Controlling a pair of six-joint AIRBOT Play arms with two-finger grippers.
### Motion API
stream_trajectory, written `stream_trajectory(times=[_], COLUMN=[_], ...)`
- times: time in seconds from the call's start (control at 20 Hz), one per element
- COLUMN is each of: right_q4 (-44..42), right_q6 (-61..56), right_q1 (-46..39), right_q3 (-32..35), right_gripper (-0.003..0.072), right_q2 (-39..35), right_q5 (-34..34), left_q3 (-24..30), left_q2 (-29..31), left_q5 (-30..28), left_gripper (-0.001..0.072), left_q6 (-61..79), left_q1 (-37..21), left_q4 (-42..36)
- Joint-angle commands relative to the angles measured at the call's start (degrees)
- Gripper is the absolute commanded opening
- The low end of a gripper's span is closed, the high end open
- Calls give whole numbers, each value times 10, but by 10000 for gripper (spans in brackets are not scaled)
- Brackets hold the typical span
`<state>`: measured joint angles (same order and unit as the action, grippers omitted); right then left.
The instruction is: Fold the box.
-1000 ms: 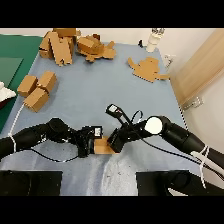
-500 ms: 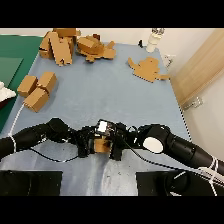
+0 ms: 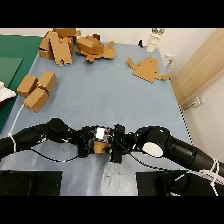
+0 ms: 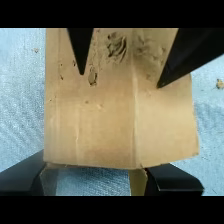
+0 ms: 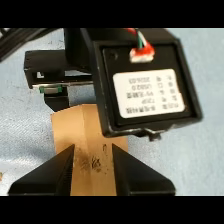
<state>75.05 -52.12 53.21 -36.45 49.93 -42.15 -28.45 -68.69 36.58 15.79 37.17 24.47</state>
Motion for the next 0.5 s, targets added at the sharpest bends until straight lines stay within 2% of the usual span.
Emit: stream_trajectory(times=[0.0, 0.05, 0.45], right_q4=[4, 11, 35], right_q6=[8, 17, 33], right_q1=[2, 2, 2], right_q3=[0, 0, 0], right_gripper=[422, 467, 467], right_q2=[1, 1, 13], right_q5=[-5, -12, -20], left_q3=[-1, -1, -1], left_q2=[0, 0, 0], left_q5=[0, 0, 0], left_gripper=[442, 443, 443], left_q6=[0, 0, 0], left_q1=[0, 0, 0], left_q4=[0, 0, 0])
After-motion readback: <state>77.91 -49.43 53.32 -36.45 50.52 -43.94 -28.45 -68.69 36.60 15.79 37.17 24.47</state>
